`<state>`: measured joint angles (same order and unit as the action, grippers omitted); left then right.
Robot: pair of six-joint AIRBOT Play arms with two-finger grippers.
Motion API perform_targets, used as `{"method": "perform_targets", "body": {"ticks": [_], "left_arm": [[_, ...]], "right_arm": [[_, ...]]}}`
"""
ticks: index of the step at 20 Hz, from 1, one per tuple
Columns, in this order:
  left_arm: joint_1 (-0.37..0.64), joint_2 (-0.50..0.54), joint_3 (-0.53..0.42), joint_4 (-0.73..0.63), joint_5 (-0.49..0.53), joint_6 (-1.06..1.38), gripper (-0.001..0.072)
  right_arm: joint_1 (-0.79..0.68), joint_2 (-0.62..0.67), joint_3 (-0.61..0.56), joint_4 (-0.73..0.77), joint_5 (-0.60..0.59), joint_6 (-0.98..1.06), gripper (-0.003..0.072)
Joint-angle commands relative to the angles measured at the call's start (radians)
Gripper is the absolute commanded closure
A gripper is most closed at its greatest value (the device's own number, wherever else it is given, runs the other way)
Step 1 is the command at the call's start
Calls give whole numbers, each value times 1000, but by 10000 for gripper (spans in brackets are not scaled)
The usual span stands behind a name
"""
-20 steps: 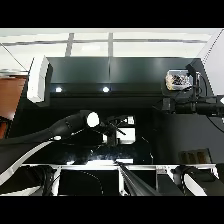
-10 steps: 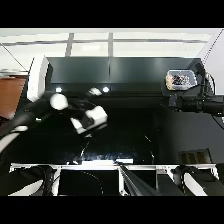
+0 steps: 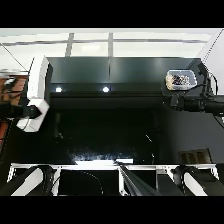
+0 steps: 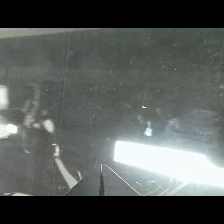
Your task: Fold the box and place the chain.
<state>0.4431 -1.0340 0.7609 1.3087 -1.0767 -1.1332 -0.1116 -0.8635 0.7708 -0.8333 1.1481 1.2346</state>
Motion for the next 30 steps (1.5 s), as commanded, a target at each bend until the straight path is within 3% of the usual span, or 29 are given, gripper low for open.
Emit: {"method": "perform_targets", "body": {"ticks": [1,6,10,17,19,21,22,23,26,30], "left_arm": [[145,-39,-3,4,39,-18,395],[142,-103,-2,-45,218,62,395],[128,-168,13,-163,224,183,395],[68,-267,101,-160,246,184,392],[67,-302,135,-137,261,184,300],[65,-314,144,-147,305,184,280],[60,-314,144,-145,333,183,208],[54,-313,146,-146,348,179,-5],[44,-280,196,-143,269,154,-10],[32,-157,282,-163,142,67,-8]], "right_arm": [[0,0,0,-6,-7,-1,657],[2,0,0,-6,-2,10,657],[2,0,0,-7,-5,11,657],[2,0,0,-6,-3,19,657],[2,0,0,-7,2,24,657],[2,0,0,-6,4,27,657],[2,0,0,-6,3,30,657],[2,0,0,-7,3,30,657],[2,0,0,-6,3,29,657],[2,0,0,-28,-31,29,657]]}}
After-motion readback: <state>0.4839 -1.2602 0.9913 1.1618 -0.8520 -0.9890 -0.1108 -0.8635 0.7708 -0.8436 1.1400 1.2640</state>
